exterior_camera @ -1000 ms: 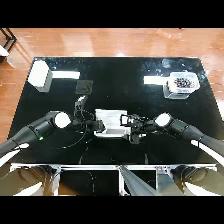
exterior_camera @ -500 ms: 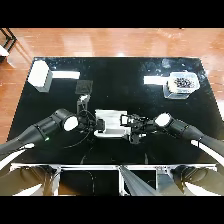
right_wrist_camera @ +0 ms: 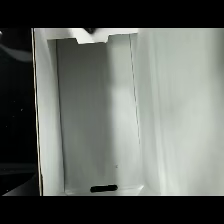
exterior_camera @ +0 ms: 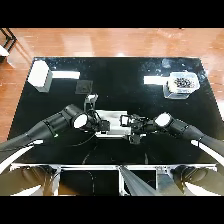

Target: Fold the box and place the chain.

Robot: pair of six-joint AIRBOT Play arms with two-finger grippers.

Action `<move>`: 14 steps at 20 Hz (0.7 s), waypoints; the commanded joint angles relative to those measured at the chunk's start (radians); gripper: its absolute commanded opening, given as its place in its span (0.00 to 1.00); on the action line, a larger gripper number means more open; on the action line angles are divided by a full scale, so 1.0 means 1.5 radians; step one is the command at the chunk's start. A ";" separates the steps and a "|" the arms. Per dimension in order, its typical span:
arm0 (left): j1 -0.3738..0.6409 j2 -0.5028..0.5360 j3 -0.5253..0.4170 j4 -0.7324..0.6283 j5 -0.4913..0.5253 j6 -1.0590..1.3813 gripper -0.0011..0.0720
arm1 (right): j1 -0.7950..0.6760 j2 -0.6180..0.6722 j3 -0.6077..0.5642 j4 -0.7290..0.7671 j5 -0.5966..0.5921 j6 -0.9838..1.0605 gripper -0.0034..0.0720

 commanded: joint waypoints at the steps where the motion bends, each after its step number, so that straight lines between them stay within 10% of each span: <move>1: -0.005 -0.002 0.005 -0.005 -0.014 -0.005 0.74 | 0.000 -0.001 0.001 0.002 -0.002 0.003 0.74; 14: -0.005 -0.031 0.007 0.016 -0.013 -0.049 0.56 | 0.024 -0.002 0.000 -0.037 -0.025 0.030 0.74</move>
